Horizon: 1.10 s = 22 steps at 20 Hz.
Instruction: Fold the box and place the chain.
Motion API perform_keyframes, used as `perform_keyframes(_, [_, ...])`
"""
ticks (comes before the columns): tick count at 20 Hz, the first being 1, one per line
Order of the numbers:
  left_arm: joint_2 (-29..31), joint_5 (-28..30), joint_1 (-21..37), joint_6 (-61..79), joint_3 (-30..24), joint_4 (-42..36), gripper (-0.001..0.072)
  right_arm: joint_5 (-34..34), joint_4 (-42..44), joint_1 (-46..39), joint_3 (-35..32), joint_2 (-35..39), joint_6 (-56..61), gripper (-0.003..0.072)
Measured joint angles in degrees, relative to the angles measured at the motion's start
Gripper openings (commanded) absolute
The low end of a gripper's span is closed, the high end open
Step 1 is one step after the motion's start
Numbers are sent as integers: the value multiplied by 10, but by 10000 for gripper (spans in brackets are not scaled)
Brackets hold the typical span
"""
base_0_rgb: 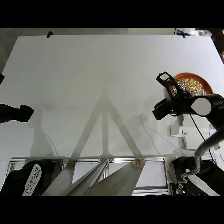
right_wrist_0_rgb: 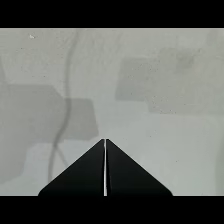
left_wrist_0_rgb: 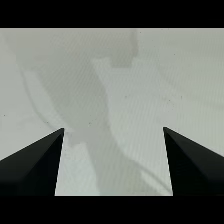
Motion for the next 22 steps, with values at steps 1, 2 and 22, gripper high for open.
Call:
perform_keyframes(1, [0, 0, 0, 0, 0, 0, 695, 0, 0, 0, 0, 0, 0, 14])
perform_keyframes(2, [0, 0, 0, 0, 0, 0, 695, -1, 0, 0, 0, 0, 0, 14])
perform_keyframes(22, [0, -2, 0, 0, -1, 0, 695, 71, -261, -605, 146, -55, 28, 335])
